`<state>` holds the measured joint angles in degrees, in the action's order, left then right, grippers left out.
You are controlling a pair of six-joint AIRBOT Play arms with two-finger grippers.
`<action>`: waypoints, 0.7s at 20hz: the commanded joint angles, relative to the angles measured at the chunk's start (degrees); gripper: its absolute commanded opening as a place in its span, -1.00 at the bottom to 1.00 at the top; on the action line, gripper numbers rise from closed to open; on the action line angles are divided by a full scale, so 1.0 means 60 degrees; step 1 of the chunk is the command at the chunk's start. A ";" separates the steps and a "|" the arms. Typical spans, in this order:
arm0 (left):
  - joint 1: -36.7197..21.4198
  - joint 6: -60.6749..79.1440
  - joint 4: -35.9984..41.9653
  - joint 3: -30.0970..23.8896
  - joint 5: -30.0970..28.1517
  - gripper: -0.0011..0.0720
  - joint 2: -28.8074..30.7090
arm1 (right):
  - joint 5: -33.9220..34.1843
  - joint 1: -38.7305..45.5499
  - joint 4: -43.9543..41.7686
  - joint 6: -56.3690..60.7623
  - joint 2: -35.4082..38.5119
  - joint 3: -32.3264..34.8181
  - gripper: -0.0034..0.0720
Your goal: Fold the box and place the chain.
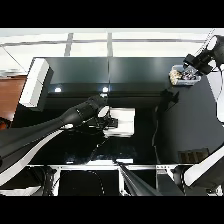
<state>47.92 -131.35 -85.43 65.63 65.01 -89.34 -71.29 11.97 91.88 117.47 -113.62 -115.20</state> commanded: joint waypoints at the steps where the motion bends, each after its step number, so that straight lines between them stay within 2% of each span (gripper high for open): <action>1: -0.0004 -0.0004 -0.0004 0.0000 0.0026 -0.89 0.0004 | -0.0495 0.0229 0.0495 0.0838 -0.0783 -0.0816 0.74; 9: -0.0004 -0.0004 -0.0004 0.0000 0.0015 -0.89 0.0004 | 0.0339 0.0470 0.0699 0.0889 -0.1213 -0.0816 0.74; 12: -0.0004 0.0000 -0.0197 0.0000 0.0029 -0.89 0.0004 | 0.1162 0.0466 0.0404 0.0892 -0.1330 -0.0816 0.74; 14: -0.0036 0.0000 -0.0248 0.0000 0.0026 -0.89 0.0004 | 0.1268 0.0470 0.0375 0.0892 -0.1392 -0.0816 0.69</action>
<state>47.90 -131.39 -86.06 65.63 65.17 -89.32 -66.32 14.72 94.87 122.80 -121.27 -120.01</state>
